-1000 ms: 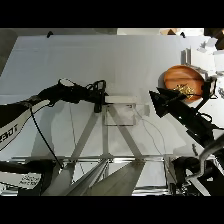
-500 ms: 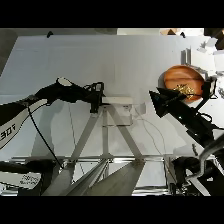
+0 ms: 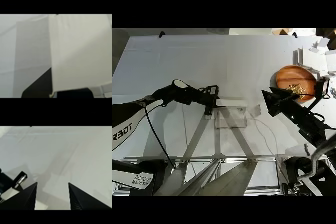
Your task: Fold the box and place the chain.
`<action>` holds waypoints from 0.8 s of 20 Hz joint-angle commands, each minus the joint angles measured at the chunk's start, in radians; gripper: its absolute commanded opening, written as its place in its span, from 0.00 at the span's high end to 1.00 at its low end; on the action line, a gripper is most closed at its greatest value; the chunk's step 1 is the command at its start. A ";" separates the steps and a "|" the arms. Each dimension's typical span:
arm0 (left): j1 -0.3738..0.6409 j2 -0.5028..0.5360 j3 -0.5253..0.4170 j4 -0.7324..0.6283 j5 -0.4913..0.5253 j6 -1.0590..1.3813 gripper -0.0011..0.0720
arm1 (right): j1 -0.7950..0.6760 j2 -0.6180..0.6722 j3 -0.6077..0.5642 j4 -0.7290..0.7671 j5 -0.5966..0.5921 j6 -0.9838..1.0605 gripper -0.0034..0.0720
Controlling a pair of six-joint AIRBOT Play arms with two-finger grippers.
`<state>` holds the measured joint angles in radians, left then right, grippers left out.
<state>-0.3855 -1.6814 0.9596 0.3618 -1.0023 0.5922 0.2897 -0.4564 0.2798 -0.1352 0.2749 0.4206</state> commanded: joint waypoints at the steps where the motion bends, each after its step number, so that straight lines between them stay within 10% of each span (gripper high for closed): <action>1: -0.024 -0.003 0.000 -0.013 0.008 0.039 0.98 | 0.000 0.001 0.001 0.000 -0.006 0.000 0.43; 16: -0.024 -0.003 0.000 -0.013 0.089 0.035 0.97 | 0.000 0.001 0.001 -0.057 0.120 -0.073 0.43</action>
